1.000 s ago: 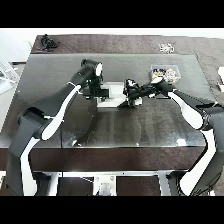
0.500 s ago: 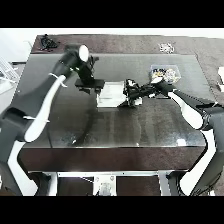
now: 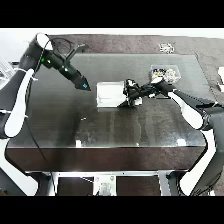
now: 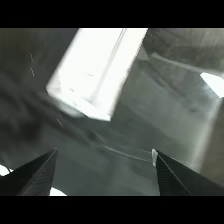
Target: Fold the box and place the chain.
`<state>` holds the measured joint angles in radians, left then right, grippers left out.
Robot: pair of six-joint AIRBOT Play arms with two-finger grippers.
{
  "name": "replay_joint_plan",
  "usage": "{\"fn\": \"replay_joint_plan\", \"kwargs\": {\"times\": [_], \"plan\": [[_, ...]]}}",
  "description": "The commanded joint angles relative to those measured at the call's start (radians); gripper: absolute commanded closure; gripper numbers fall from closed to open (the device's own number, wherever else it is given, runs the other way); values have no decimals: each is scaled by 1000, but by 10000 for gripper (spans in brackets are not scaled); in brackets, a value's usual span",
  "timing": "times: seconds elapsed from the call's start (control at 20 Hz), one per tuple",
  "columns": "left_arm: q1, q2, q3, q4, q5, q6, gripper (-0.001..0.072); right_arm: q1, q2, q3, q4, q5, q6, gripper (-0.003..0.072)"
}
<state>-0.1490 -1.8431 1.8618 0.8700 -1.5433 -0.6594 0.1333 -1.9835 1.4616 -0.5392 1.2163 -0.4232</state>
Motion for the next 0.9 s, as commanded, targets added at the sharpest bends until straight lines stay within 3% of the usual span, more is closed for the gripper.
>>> {"fn": "replay_joint_plan", "kwargs": {"times": [0.0,0.1,0.35,0.55,0.85], "plan": [[42,3,-227,-165,273,658,-11,1,0,0,0,0,0,126],[39,3,-336,-211,396,812,-11,0,0,0,0,0,0,127],[37,0,-449,-321,481,985,-11,1,0,0,0,0,0,127],[37,-34,-448,-408,414,1020,-11,0,0,0,0,0,0,126],[37,-36,-449,-365,368,996,-11,1,0,0,0,0,0,126]]}}
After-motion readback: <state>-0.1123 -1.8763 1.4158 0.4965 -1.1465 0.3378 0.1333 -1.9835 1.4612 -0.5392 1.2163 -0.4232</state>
